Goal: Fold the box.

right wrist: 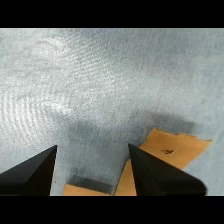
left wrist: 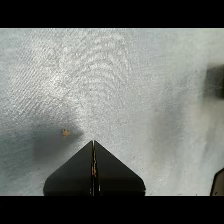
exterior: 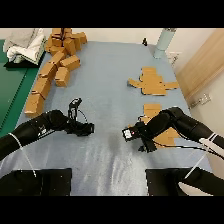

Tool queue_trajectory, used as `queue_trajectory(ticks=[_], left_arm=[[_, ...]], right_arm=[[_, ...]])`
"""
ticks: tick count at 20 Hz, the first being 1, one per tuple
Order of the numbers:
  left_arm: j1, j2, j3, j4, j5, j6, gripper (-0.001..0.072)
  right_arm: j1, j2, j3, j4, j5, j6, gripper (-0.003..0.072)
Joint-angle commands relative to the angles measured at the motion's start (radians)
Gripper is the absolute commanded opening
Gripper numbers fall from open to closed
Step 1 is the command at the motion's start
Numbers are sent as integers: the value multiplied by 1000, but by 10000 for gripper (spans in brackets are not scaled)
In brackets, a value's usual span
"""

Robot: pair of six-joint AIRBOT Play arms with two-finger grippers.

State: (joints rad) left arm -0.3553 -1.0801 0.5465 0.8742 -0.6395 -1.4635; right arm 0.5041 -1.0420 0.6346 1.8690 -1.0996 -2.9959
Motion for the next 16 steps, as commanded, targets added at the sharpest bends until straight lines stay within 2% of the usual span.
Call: queue_trajectory(ticks=[1,5,8,9,10,12,14,16], left_arm=[[0,0,0,-9,11,0,14],[0,0,0,-21,12,0,14],[0,0,0,-22,10,0,14],[0,0,0,-27,8,0,13],[0,0,0,-34,8,0,14],[0,0,0,-47,7,0,14],[0,0,0,-46,6,0,14],[0,0,0,-45,27,0,14]], right_arm=[[0,0,1,-11,10,-5,706],[0,-4,1,-35,244,-5,707],[0,-4,0,-24,247,0,706],[0,-4,-1,27,217,55,706],[0,-4,0,89,176,171,706],[-1,-5,0,148,248,599,706],[-18,-4,2,71,323,1069,706],[-45,-4,3,22,324,1381,706]])
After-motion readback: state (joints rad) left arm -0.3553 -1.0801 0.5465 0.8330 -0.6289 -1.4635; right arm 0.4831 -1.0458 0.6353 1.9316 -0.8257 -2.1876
